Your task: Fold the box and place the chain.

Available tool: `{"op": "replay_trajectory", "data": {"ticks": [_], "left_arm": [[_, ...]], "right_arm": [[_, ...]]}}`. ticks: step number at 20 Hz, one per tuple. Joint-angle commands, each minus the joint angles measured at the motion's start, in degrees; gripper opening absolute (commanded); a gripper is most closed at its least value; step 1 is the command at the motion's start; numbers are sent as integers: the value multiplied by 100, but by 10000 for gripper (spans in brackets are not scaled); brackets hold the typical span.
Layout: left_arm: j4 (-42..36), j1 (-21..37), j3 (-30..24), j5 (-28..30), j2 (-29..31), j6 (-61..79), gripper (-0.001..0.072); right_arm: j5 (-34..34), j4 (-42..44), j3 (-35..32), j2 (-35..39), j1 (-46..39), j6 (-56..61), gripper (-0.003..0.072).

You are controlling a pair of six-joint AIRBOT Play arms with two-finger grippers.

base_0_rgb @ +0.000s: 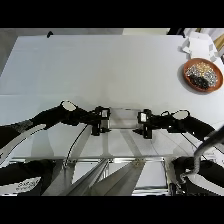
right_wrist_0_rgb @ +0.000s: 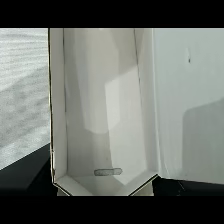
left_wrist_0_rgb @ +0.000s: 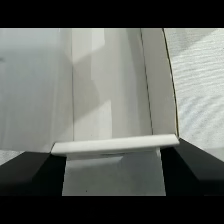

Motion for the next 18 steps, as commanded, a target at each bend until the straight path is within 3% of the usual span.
{"op": "replay_trajectory", "data": {"ticks": [1, 16, 17, 18], "left_arm": [[2, -2, 2, 7, -4, -2, 251], [2, -2, 2, 4, -4, -2, 251], [2, -2, 2, 4, -4, -2, 251], [2, -2, 2, 7, -4, -2, 251]], "right_arm": [[0, 2, 4, 2, 2, 2, 376], [153, -15, 4, 2, 2, 68, 378], [153, -15, 4, 2, 2, 68, 406], [153, -15, 4, 13, 2, 68, 492]]}}
